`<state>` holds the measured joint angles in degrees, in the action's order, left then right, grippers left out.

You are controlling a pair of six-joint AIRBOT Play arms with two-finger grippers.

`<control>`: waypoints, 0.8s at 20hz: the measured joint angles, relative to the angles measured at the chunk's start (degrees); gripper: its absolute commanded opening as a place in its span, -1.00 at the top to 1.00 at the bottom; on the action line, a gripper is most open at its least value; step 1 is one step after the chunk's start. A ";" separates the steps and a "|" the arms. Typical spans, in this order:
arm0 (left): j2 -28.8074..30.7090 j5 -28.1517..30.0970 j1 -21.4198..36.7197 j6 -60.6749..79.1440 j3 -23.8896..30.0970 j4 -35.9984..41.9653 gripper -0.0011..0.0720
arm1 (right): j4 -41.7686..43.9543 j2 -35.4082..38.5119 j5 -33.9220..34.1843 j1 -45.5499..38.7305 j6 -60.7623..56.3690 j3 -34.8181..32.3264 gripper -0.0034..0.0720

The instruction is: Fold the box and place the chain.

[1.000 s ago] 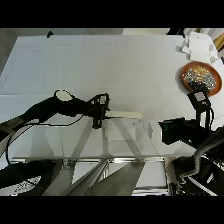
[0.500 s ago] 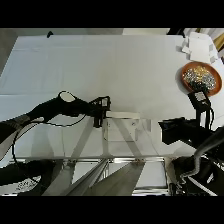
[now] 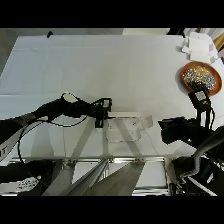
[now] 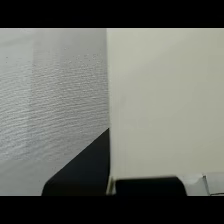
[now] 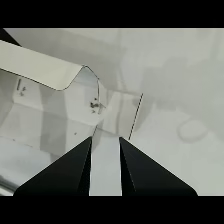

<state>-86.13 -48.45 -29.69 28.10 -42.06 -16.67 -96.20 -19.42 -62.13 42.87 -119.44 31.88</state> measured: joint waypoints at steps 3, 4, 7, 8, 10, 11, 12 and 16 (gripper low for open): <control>-0.13 0.15 0.00 0.15 0.00 -0.04 0.96 | 0.00 0.00 0.11 0.00 0.00 0.00 0.38; -0.17 0.20 0.00 0.17 0.00 -0.15 0.96 | 0.00 0.00 0.11 0.00 0.00 0.00 0.38; -0.20 0.26 0.00 0.26 0.00 -0.48 0.96 | -0.02 0.00 0.15 0.00 0.00 0.00 0.38; -0.20 0.37 0.00 0.31 0.00 -0.52 0.96 | 0.00 0.00 0.17 -0.02 0.00 0.00 0.38; -0.20 0.46 -0.02 0.50 0.00 -0.72 0.96 | 0.00 0.00 0.17 0.00 0.00 0.00 0.38; -0.20 0.48 -0.02 0.90 0.00 -0.74 0.96 | 0.00 0.00 0.20 0.00 0.00 0.00 0.38; -0.20 0.63 -0.02 1.46 0.00 -0.81 0.96 | 0.00 0.00 0.20 0.00 0.00 0.00 0.38; -0.20 0.96 -0.02 3.06 0.00 -0.92 0.96 | 0.00 0.00 0.20 -0.02 0.00 0.00 0.38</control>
